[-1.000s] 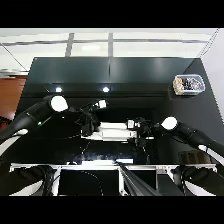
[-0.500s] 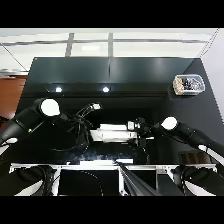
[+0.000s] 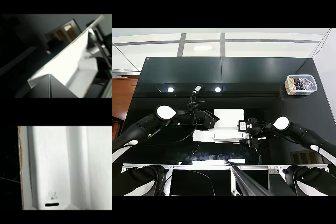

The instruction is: Fold the box and place the chain.

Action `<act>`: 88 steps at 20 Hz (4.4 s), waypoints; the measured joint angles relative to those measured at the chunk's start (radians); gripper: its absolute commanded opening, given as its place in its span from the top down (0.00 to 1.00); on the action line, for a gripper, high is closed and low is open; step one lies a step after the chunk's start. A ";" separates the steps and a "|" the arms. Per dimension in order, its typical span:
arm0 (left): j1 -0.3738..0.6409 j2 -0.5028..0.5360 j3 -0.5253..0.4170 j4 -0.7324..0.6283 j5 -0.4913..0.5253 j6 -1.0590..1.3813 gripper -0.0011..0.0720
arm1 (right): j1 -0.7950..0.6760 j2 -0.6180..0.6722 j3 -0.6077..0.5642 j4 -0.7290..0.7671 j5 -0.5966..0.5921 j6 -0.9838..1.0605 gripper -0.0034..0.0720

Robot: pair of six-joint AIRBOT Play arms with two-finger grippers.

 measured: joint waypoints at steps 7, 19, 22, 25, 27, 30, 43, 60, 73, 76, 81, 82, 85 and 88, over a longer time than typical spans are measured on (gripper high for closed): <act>-0.045 -0.108 0.009 0.041 0.039 0.054 0.94 | 0.000 0.000 0.000 0.002 0.000 0.003 0.39; 0.093 0.177 0.048 0.460 -0.302 -0.034 0.50 | 0.000 0.000 0.000 0.001 -0.003 0.002 0.39; 0.098 0.207 0.003 0.470 -0.401 0.106 0.01 | 0.000 0.000 0.000 0.001 -0.003 0.002 0.39; 0.070 0.212 -0.056 0.476 -0.341 0.250 0.02 | 0.000 0.000 0.000 0.001 -0.003 0.002 0.39; 0.043 0.199 -0.079 0.477 -0.272 0.338 0.07 | 0.000 0.000 0.000 0.001 -0.003 0.002 0.39; -0.005 0.164 -0.095 0.446 -0.172 0.436 0.07 | 0.000 0.000 0.000 0.001 -0.003 0.002 0.39; -0.084 0.084 -0.103 0.275 -0.075 0.511 0.63 | 0.000 0.000 0.000 0.001 -0.002 0.003 0.39; -0.085 -0.003 -0.099 0.148 -0.087 0.516 0.94 | 0.000 0.000 0.000 0.001 -0.002 0.003 0.39; 0.224 0.231 -0.011 0.863 -0.453 -0.282 0.94 | 0.000 0.000 0.000 0.002 -0.003 0.003 0.39; 0.355 0.214 -0.042 0.867 -0.489 -0.579 0.94 | 0.000 0.000 0.000 0.002 -0.003 0.003 0.39; 0.449 0.086 -0.128 0.546 -0.501 -0.623 0.94 | 0.000 0.000 0.000 0.001 -0.003 0.003 0.39; 0.445 0.061 -0.137 0.497 -0.492 -0.614 0.94 | 0.000 0.000 0.000 0.001 -0.003 0.003 0.39; 0.403 0.009 -0.152 0.397 -0.431 -0.602 0.94 | 0.000 0.000 0.000 0.001 -0.003 0.003 0.39; 0.328 -0.031 -0.157 0.301 -0.373 -0.570 0.94 | 0.000 0.000 0.000 0.001 -0.003 0.003 0.39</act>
